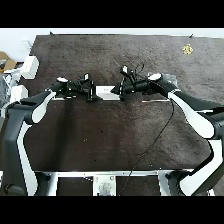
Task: Fold the box and place the chain.
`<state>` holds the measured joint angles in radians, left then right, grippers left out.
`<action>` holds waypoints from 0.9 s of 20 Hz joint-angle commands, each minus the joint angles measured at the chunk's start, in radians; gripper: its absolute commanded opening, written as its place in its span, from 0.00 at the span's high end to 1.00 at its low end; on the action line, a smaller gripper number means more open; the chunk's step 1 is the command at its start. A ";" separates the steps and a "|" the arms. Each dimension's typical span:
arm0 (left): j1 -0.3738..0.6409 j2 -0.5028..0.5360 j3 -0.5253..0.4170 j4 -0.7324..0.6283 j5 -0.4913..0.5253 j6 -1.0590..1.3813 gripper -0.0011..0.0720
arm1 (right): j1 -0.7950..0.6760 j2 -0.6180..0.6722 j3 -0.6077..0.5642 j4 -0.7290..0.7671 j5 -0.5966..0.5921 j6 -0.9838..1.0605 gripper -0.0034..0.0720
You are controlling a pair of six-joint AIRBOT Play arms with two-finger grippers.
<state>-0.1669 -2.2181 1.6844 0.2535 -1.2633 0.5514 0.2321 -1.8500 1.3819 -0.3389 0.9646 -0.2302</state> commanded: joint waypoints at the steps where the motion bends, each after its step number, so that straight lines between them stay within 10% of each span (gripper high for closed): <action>1: 0.000 0.000 0.000 0.000 -0.001 0.000 0.83 | 0.001 -0.025 0.002 -0.066 -0.006 0.048 0.96; 12: 0.000 0.000 0.000 0.000 -0.001 0.000 0.83 | -0.002 0.000 0.035 -0.092 -0.053 0.066 0.96; 18: 0.000 0.000 0.000 0.000 -0.001 0.000 0.83 | -0.003 0.300 0.006 0.026 -0.241 0.166 0.96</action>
